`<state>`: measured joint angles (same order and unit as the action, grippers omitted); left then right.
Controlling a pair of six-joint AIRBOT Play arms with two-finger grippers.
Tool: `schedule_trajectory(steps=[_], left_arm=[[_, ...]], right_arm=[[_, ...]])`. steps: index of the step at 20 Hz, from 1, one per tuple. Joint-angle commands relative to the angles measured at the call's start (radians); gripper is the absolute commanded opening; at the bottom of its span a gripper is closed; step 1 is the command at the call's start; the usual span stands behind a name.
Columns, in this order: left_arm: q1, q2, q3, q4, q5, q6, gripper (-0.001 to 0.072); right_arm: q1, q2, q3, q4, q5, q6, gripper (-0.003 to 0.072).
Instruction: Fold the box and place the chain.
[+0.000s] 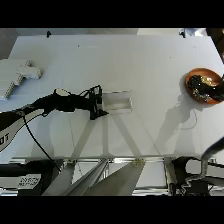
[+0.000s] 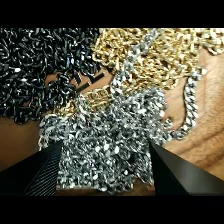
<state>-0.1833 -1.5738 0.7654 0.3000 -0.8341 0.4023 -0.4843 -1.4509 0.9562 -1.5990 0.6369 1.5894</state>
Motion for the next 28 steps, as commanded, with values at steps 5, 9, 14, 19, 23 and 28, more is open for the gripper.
schedule_trajectory(steps=[5,9,14,19,23,28], left_arm=[[0.001,0.0,0.0,0.0,0.0,0.0,0.0374],[0.001,0.0,0.0,0.0,0.0,0.0,0.0374],[0.001,0.0,0.0,0.0,0.0,0.0,0.0374],[0.001,0.0,0.0,0.0,0.0,0.0,0.0374],[0.001,0.0,0.0,0.0,0.0,0.0,0.0374],[0.001,0.0,0.0,0.0,0.0,0.0,0.0374]], right_arm=[[-0.002,-0.052,0.001,0.043,-0.014,0.01,0.0195],[-0.002,-0.035,0.001,0.043,0.075,0.008,0.0012],[-0.002,0.137,0.001,0.055,0.148,-0.099,0.0012],[-0.002,0.363,0.001,0.175,0.272,-0.272,0.0012],[-0.002,0.492,0.001,0.358,0.402,-0.409,0.0011],[0.029,0.556,0.001,0.498,0.552,-0.476,0.0011]])
